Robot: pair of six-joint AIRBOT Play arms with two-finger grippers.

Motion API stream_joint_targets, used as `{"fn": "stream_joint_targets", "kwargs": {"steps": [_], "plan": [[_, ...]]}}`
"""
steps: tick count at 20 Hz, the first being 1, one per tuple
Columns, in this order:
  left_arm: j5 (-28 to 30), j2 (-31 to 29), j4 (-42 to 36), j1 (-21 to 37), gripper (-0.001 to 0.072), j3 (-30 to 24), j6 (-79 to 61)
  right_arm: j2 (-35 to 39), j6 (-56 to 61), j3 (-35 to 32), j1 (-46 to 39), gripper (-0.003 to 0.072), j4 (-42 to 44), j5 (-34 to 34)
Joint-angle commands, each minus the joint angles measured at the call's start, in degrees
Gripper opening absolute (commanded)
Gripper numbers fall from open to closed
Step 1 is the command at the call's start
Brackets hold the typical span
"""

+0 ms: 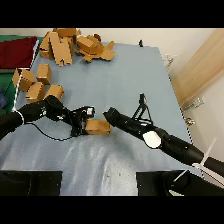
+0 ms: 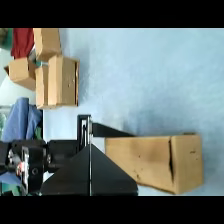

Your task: Fold the box.

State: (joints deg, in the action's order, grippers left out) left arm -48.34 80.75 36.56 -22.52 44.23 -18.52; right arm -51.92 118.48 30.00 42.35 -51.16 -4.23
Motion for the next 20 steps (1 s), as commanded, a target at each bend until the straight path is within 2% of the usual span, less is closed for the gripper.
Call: {"fn": "stream_joint_targets", "kwargs": {"steps": [1, 7, 12, 16, 20], "plan": [[0.4, 0.0, -1.0, 0.0, 0.0463, 0.0, 0.0, 2.1, 0.0, 0.0, -5.1, -0.0003, -3.6, -2.4], [0.9, -0.3, -1.0, 0.0, 0.0463, 0.3, 1.4, 2.4, 0.0, 0.0, -6.0, -0.0003, -7.3, -4.5], [3.8, -5.3, 2.0, 0.9, 0.0463, 3.9, 20.2, 2.4, 0.0, 0.0, -6.0, -0.0003, -8.5, -4.6], [9.0, -10.2, 11.4, 4.8, 0.0464, 6.2, 32.5, 2.7, 0.0, 0.0, -8.0, -0.0003, -8.7, -4.4], [12.9, -11.2, 23.0, 13.4, 0.0464, 7.4, 46.0, 4.8, 0.0, 0.0, -10.6, -0.0003, -9.9, -4.7]]}}
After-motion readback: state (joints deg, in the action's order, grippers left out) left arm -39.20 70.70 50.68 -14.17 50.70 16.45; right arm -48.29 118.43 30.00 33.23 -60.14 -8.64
